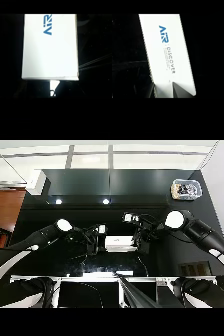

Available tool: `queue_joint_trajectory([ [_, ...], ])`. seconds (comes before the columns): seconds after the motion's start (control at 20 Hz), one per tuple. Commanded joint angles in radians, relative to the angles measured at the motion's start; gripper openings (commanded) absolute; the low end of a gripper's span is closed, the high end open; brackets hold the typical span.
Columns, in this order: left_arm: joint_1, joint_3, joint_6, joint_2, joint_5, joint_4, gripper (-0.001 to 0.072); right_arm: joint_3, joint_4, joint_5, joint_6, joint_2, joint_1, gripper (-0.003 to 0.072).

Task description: Fold the box and place the chain.

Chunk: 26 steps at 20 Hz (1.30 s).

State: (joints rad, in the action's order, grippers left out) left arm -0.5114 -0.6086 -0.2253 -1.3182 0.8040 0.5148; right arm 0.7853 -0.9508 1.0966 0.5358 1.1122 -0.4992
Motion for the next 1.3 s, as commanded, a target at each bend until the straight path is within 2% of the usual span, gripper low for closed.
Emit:
queue_joint_trajectory([
  [0.0,0.0,-0.001,0.001,0.0,0.0,0.0,0.0406,0.006,-0.001,0.008,0.009,-0.01,0.001,0.0246],
  [0.35,0.0,-0.001,0.001,0.0,0.0,0.0,0.0406,0.015,0.001,0.008,0.013,-0.017,0.001,0.0246],
  [0.5,0.0,-0.001,0.001,0.0,0.0,0.0,0.0406,0.047,0.001,0.023,0.086,-0.018,0.001,0.0246],
  [0.65,0.0,-0.001,0.001,0.0,0.0,0.0,0.0406,0.073,0.009,0.031,0.228,-0.045,0.011,0.0246],
  [0.75,0.0,-0.001,0.001,0.0,0.0,0.0,0.0406,0.073,0.019,0.06,0.446,-0.056,0.063,0.0243],
  [0.8,0.0,-0.001,0.001,0.0,0.0,0.0,0.0406,0.067,0.023,0.102,0.542,-0.056,0.098,0.0067],
  [0.85,0.0,-0.001,0.001,0.0,0.0,0.0,0.0406,0.05,0.059,0.15,0.559,-0.056,0.129,0.0015],
  [0.95,0.0,-0.001,0.001,0.0,0.0,0.0,0.0406,-0.008,0.174,0.204,0.526,-0.056,0.166,0.0015],
  [1.0,0.0,-0.001,0.001,0.0,0.0,0.0,0.0406,-0.035,0.226,0.192,0.526,-0.056,0.174,0.0015],
  [1.25,0.0,-0.001,0.001,0.0,0.0,0.0,0.0406,-0.116,0.532,-0.029,0.533,-0.033,0.166,0.0015],
])
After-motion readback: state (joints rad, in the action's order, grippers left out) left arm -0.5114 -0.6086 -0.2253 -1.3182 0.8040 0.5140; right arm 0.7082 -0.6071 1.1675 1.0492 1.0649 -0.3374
